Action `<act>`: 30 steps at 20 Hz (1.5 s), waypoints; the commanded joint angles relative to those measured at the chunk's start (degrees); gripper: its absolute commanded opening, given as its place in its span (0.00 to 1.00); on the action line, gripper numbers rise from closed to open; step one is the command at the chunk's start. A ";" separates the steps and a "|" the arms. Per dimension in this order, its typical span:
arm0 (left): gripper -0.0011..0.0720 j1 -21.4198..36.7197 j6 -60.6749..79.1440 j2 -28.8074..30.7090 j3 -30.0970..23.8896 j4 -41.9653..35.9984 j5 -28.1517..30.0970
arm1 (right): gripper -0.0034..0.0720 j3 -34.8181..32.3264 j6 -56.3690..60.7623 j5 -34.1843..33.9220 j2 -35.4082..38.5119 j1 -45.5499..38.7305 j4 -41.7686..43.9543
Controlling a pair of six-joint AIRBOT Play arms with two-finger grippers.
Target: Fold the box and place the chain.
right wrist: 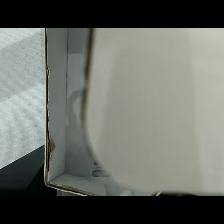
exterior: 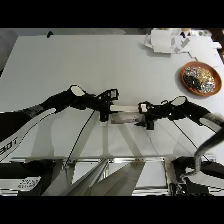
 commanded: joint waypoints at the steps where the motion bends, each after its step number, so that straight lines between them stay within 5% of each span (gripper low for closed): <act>1: 0.03 -0.02 0.02 -0.02 -0.02 0.00 0.04 | 0.59 -0.04 -0.04 -0.22 0.00 -0.04 -0.22; 22: 0.03 -0.02 0.04 0.09 -0.02 -0.15 -0.39 | 0.59 -0.04 -0.07 -0.22 0.00 -0.04 -0.20; 23: 0.06 -0.02 0.04 0.26 -0.02 -0.13 -0.57 | 0.59 -0.02 -0.04 -0.22 0.00 -0.04 -0.22; 26: 0.60 0.11 -0.66 2.75 -0.02 3.02 -0.57 | 0.59 -0.02 -0.04 -0.22 0.00 -0.04 -0.22; 30: 0.73 0.13 -8.94 8.76 -0.02 14.67 -0.63 | 0.59 -0.02 -0.07 -0.22 0.00 -0.04 -0.22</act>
